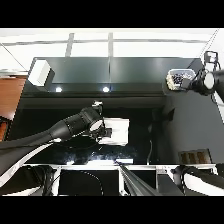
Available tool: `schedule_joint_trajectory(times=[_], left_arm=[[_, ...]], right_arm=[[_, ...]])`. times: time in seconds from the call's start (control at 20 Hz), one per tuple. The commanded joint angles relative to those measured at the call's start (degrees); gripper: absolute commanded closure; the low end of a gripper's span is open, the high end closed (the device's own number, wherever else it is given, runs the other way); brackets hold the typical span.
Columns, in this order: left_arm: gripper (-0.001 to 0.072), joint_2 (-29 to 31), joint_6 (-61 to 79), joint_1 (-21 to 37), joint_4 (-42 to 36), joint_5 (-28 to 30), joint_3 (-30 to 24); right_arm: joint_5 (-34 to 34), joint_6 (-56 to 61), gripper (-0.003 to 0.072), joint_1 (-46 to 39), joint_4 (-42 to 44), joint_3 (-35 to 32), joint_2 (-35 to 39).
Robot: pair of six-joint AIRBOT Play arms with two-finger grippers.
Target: Fold the box and place the chain.
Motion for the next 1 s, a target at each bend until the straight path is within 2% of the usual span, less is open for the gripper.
schedule_joint_trajectory(times=[0.0, 0.2, 0.25, 0.3, 0.6, 0.65, 0.75, 0.8, 0.85, 0.95], left_arm=[[0.0677, 0.0, 0.0, 0.0, 0.02, 0.0, -0.02], [0.0677, 0.0, 0.0, 0.0, 0.02, 0.0, -0.02], [0.0677, 0.0, 0.0, 0.0, 0.02, 0.0, -0.02], [0.0677, 0.0, 0.0, 0.0, 0.02, 0.0, -0.02], [0.0677, 0.0, 0.0, 0.0, 0.02, 0.0, -0.02], [0.0677, 0.0, 0.0, 0.0, 0.02, -0.02, -0.02], [0.0677, 0.0, 0.0, 0.0, 0.02, 0.0, -0.02], [0.0677, 0.0, 0.0, 0.0, 0.02, 0.0, -0.02], [0.0677, 0.0, 0.0, 0.0, 0.04, 0.04, -0.02], [0.0677, 0.0, 0.0, 0.0, 0.02, 0.02, -0.02]], right_arm=[[2.8, -1.66, 0.0009, -3.91, 5.25, 15.39, -15.04], [8.55, -0.61, 0.0014, -3.98, 8.68, 29.38, -28.2], [9.44, 0.31, 0.0051, -3.98, 8.68, 31.3, -30.12], [9.73, 1.03, 0.0166, -3.98, 8.68, 32.33, -31.39], [8.92, 2.58, 0.0178, -3.93, 9.44, 32.54, -34.05], [8.5, 2.6, 0.027, -3.96, 9.81, 32.54, -34.16], [8.79, 2.58, 0.0559, -3.98, 9.97, 32.57, -33.97], [9.55, 2.54, 0.0646, -3.98, 9.94, 32.59, -33.46], [10.36, 1.99, 0.0669, -4.0, 9.68, 32.59, -32.81], [11.82, -0.94, 0.0669, -3.98, 8.98, 32.59, -30.34]])
